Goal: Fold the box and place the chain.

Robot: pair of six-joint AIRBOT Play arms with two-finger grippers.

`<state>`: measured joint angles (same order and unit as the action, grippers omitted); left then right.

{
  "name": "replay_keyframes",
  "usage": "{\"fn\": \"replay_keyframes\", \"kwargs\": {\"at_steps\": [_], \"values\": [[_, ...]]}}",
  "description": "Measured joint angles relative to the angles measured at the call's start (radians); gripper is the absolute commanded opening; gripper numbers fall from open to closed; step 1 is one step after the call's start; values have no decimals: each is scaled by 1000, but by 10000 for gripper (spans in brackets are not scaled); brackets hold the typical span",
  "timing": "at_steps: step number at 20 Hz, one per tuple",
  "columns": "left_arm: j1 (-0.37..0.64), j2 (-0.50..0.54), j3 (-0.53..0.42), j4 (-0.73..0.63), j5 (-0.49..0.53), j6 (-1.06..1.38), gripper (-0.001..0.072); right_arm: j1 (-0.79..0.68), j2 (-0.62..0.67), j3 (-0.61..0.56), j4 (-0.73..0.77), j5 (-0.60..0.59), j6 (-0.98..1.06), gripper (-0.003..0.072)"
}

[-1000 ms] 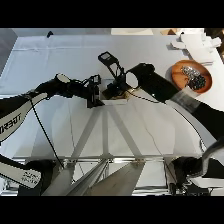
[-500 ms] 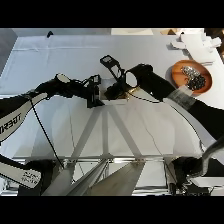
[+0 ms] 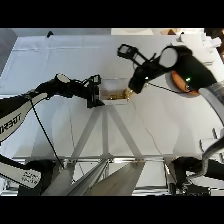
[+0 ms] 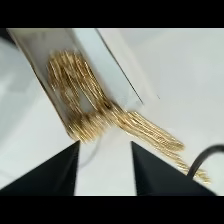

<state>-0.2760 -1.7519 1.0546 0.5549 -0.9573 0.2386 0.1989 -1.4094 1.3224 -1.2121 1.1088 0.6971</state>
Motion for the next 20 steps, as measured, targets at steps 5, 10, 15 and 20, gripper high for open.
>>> {"fn": "replay_keyframes", "kwargs": {"at_steps": [5,10,15,20], "values": [[0,0,0,0,0,0,113,-159,-18,-90,130,3,-488,442],[0,0,0,0,0,0,113,-211,-143,-122,276,-42,-787,483],[0,0,0,0,0,0,113,-196,-258,-129,368,-123,-906,597],[0,0,0,0,0,0,113,-169,-313,-130,439,-187,-953,539]]}}
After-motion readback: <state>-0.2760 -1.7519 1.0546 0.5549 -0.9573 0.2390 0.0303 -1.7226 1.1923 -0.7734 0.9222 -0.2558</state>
